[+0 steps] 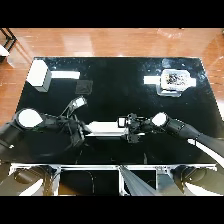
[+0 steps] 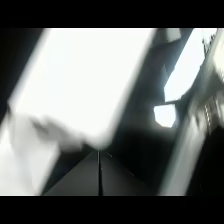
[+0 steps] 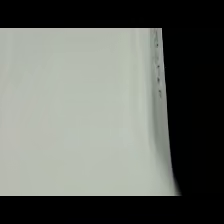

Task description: Fold the box and place the chain.

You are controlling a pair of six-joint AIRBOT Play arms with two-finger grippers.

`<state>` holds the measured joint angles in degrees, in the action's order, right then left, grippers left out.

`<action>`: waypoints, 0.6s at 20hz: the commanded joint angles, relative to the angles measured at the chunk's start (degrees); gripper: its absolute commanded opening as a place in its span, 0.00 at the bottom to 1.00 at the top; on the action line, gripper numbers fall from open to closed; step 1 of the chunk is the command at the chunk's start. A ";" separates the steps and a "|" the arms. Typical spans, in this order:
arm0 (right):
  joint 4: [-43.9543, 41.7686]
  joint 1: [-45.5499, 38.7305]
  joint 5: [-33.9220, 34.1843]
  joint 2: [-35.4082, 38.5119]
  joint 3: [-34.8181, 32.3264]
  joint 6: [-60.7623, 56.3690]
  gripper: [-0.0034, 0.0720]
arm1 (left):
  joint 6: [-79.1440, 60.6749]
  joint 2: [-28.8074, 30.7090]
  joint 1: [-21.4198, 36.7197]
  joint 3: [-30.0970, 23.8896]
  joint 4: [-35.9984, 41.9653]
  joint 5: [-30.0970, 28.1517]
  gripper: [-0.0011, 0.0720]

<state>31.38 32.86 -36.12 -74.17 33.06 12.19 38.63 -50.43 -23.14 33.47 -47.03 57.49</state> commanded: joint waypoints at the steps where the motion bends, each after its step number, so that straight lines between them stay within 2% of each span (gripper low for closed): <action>1: 0.00 0.02 -0.02 -0.02 0.02 -0.02 0.80 | 0.11 -2.58 -2.97 -1.18 9.11 -18.97 0.05; 10: 0.00 0.02 -0.02 -0.02 0.02 -0.02 0.80 | -1.20 -10.10 -3.26 -0.98 11.54 -29.09 0.05; 12: 0.00 0.02 -0.02 -0.02 0.02 -0.02 0.80 | -1.22 -12.39 -3.26 -0.98 11.52 -29.49 0.05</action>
<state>31.35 32.86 -36.07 -74.17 33.06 12.14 37.52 -60.10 -26.33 32.51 -36.38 31.18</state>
